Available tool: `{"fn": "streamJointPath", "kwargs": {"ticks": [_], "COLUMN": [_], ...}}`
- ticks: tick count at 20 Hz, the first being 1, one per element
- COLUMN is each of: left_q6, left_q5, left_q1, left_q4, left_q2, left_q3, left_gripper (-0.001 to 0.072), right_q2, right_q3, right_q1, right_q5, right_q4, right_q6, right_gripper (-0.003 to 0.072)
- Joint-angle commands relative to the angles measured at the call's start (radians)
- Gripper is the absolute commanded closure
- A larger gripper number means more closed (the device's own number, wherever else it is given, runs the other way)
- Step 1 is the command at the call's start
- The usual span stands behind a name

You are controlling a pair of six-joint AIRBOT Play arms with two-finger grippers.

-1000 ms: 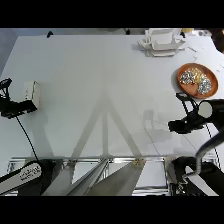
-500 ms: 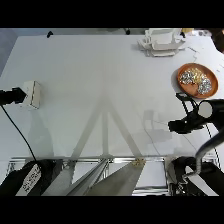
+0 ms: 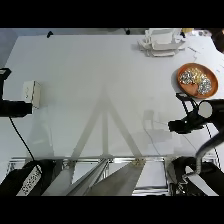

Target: Fold the box and place the chain.

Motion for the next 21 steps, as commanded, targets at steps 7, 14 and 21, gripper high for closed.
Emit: {"fn": "streamJointPath", "kwargs": {"ticks": [7, 14, 21], "left_q6": [-0.002, -0.002, -0.002], "left_q5": [-0.042, -0.042, -0.042], "left_q1": [-0.004, -0.004, -0.004], "left_q4": [-0.024, -0.024, -0.024], "left_q2": [-0.050, -0.050, -0.050], "left_q3": [0.000, 0.000, 0.000], "left_gripper": [0.0699, 0.0699, 0.0699], "right_q2": [0.000, 0.000, 0.000], "right_q3": [0.000, 0.000, 0.000], "right_q1": [-0.001, -0.001, -0.001], "right_q5": [0.000, 0.000, 0.000], "right_q4": [0.000, 0.000, 0.000], "right_q6": [0.000, 0.000, 0.000], "right_gripper": [0.0671, 0.0671, 0.0671]}}
